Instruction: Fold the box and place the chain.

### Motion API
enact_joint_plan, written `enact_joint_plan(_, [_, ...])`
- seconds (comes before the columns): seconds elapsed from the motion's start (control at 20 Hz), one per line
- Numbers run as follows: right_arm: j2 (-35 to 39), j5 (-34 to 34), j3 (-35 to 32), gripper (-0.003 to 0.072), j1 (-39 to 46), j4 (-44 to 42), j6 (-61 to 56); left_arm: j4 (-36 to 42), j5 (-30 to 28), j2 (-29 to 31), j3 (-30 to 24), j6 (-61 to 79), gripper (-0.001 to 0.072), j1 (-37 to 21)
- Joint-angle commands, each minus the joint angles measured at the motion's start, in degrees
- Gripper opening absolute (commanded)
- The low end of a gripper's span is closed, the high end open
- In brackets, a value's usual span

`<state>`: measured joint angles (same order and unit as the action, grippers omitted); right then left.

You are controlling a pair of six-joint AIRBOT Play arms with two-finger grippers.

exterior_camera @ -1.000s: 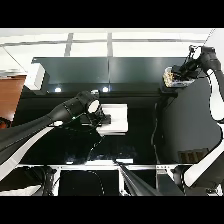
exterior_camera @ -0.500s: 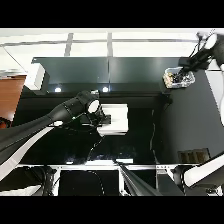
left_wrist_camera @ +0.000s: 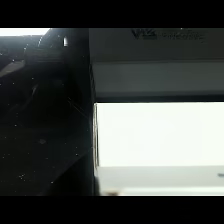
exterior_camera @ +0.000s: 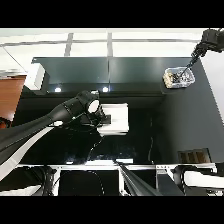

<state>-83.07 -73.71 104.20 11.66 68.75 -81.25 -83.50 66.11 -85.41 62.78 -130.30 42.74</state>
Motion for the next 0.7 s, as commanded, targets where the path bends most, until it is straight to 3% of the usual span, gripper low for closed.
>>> enact_joint_plan(0.0, [9.8, -2.3, -8.0, 0.0011, -0.8, -9.1, 6.4, 0.0, -0.1, 0.0, 0.0, 0.0, 0.0025, 0.0])
enact_joint_plan(0.35, [32.3, -7.5, -27.0, 0.0009, -0.9, -20.2, 11.5, 0.0, -0.1, 0.0, 0.0, 0.0, 0.0025, 0.0])
enact_joint_plan(0.65, [35.7, -12.6, -32.7, 0.0011, -2.4, -29.6, 11.8, 0.0, -0.1, 0.0, 0.0, 0.0, 0.0025, 0.0])
